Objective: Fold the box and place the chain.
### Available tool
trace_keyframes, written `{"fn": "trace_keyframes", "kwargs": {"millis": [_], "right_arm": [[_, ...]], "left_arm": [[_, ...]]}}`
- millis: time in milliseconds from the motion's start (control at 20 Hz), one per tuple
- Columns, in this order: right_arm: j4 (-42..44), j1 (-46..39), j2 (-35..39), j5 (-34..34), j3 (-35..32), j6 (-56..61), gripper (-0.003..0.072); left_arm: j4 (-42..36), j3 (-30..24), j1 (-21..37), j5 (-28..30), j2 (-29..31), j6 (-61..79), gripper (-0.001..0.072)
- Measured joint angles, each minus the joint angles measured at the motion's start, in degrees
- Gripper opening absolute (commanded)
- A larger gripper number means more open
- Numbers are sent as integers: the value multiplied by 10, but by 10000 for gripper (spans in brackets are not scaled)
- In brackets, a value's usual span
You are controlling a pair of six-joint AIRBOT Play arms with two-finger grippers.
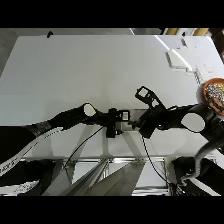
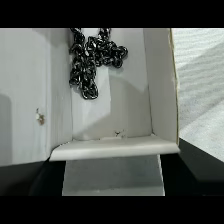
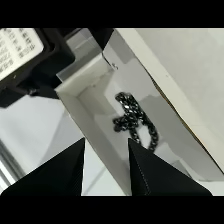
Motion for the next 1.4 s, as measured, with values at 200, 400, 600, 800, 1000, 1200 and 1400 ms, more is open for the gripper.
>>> {"fn": "trace_keyframes", "kwargs": {"millis": [200, 400, 600, 800, 1000, 1200, 1400], "right_arm": [[-19, -94, 45, 68, -1, -174, 250], [-34, -216, 41, 111, -2, -403, 154], [-41, -263, -12, 121, -17, -529, 134], [-32, -276, -56, 86, -56, -636, 110], [-3, -280, -96, 46, -87, -720, 111], [9, -280, -126, 15, -100, -752, 117], [12, -280, -142, 2, -103, -763, 116]], "left_arm": [[0, 0, 0, 0, 0, 0, 132], [0, 0, 0, 0, 0, 0, 132], [0, 0, 0, 0, 0, 0, 132], [0, 0, 0, 0, 0, 0, 132], [0, 0, 0, 0, 0, 0, 132], [0, 0, 0, 0, 0, 0, 132], [0, 0, 0, 0, 0, 0, 132]]}}
